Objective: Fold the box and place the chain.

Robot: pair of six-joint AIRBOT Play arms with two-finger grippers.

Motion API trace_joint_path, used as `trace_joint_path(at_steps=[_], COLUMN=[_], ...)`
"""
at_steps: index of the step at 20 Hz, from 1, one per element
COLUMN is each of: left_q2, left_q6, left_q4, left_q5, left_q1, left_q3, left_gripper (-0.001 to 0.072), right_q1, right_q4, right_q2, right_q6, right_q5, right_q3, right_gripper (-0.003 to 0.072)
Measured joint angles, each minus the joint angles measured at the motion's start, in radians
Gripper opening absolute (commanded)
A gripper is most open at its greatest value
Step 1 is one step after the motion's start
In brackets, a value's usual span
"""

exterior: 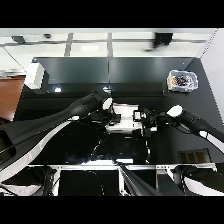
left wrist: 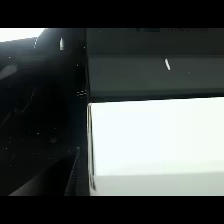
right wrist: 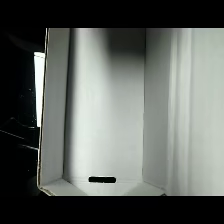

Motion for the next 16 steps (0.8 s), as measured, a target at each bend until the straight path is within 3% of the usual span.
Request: trace_joint_path(at_steps=[10,12,14,16], left_q2=[-0.005,-0.006,-0.006,-0.006], left_q6=[-0.003,-0.009,-0.015,-0.019], left_q4=[0.004,0.008,0.013,0.016], left_q5=[0.007,0.007,0.008,0.008], left_q1=[0.0,0.0,0.0,0.0], left_q3=[0.0,0.0,0.0,0.0], left_gripper=[0.0271,0.0216,0.0215,0.0023], right_q1=[0.0,0.0,0.0,0.0], right_q4=[0.0,0.0,0.0,0.0], right_q2=[0.0,0.0,0.0,0.0], right_q6=[0.0,0.0,0.0,0.0], right_q5=[0.0,0.0,0.0,0.0], right_q3=[0.0,0.0,0.0,0.0], right_gripper=[0.0237,0.0236,0.0236,0.0236])
